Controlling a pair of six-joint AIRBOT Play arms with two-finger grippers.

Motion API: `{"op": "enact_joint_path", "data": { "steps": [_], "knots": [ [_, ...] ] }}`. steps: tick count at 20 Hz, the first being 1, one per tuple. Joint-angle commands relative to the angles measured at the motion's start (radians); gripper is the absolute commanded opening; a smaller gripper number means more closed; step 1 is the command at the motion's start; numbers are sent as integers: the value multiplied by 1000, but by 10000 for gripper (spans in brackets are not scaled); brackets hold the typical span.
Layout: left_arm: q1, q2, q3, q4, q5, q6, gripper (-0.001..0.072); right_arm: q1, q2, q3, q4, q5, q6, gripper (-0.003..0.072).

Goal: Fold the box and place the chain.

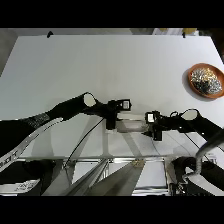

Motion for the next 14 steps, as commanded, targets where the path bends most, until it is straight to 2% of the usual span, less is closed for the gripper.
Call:
{"op": "enact_joint_path", "data": {
  "steps": [1, 14],
  "knots": [
    [0, 0, 0, 0, 0, 0, 9, 1, 0, 0, 1, -2, 0, 342],
    [0, 0, 0, -2, -12, -3, 10, 1, 0, 0, 1, -2, 0, 342]
  ]
}}
